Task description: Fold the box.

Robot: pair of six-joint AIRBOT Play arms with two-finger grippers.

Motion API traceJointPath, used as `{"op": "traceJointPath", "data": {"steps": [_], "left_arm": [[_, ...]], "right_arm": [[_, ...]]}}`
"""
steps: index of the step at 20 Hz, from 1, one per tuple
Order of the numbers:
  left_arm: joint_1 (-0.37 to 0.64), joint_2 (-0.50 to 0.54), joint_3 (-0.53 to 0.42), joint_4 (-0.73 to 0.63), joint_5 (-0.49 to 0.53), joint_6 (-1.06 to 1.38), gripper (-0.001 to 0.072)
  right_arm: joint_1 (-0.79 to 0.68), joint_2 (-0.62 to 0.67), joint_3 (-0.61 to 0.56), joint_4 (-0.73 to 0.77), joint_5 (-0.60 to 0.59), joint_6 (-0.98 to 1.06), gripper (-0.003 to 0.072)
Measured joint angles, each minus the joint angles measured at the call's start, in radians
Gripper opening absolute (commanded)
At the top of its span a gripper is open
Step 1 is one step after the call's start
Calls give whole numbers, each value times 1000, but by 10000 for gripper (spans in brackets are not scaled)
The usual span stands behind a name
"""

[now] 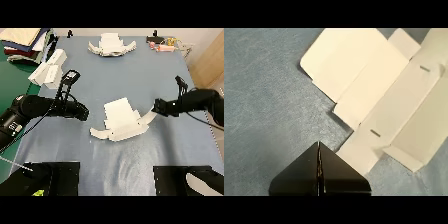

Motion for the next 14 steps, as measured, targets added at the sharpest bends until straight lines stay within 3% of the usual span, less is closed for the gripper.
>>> {"op": "traceJointPath", "data": {"steps": [1, 2, 7, 11, 14], "left_arm": [[0, 0, 0, 0, 0, 0, 13], [0, 0, 0, 0, 0, 0, 13], [0, 0, 0, 0, 0, 0, 13], [0, 0, 0, 0, 0, 0, 12], [0, 0, 0, 0, 0, 0, 13]], "right_arm": [[14, 37, -43, -10, 7, 27, 446], [27, 65, -78, -21, 6, 44, 486], [43, 100, -107, -97, -40, 91, 442], [11, 4, -3, -154, -151, 64, 442], [-7, -106, 101, -164, -258, -17, 398]]}}
